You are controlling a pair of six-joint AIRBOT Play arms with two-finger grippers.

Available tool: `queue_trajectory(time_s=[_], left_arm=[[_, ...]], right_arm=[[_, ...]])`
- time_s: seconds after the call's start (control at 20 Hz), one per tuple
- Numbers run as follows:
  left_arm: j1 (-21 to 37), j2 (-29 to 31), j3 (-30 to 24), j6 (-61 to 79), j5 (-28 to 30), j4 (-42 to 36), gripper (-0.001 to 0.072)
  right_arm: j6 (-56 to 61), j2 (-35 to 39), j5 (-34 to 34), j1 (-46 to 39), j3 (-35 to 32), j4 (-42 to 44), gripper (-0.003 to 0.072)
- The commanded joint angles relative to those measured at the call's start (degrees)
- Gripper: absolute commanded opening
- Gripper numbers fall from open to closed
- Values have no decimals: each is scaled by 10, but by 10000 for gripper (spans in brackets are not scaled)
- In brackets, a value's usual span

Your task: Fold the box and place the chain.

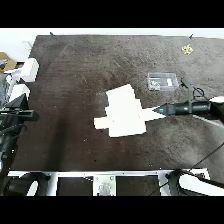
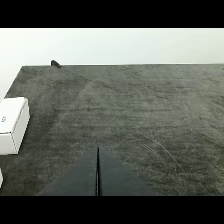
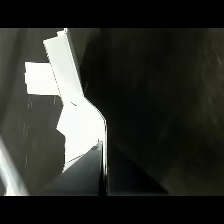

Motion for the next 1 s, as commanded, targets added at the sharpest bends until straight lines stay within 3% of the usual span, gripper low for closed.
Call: queue_trajectory(time_s=[0.0,0.2,0.35,0.4,0.45,0.5,0.55,0.7,0.95], left_arm=[[0,0,0,0,-3,0,12],[0,0,0,-1,-4,0,11],[0,0,0,-6,-29,0,12],[0,0,0,-4,-51,0,116],[0,0,0,-5,-73,0,468],[0,0,1,-14,-92,-2,506],[0,-4,5,-15,-109,-2,414],[0,-61,53,-17,-179,-3,410],[0,-317,220,-19,-307,-4,412]], right_arm=[[34,62,-237,89,-95,151,2],[33,57,-408,204,-104,196,2],[21,23,-444,235,-81,192,2],[14,7,-440,236,-71,192,2],[0,-9,-436,235,-61,192,2],[-14,-24,-433,236,-51,193,2],[-36,-40,-418,236,-38,193,2],[-55,-86,-377,236,-2,193,2],[-55,-95,-395,236,2,194,3]])
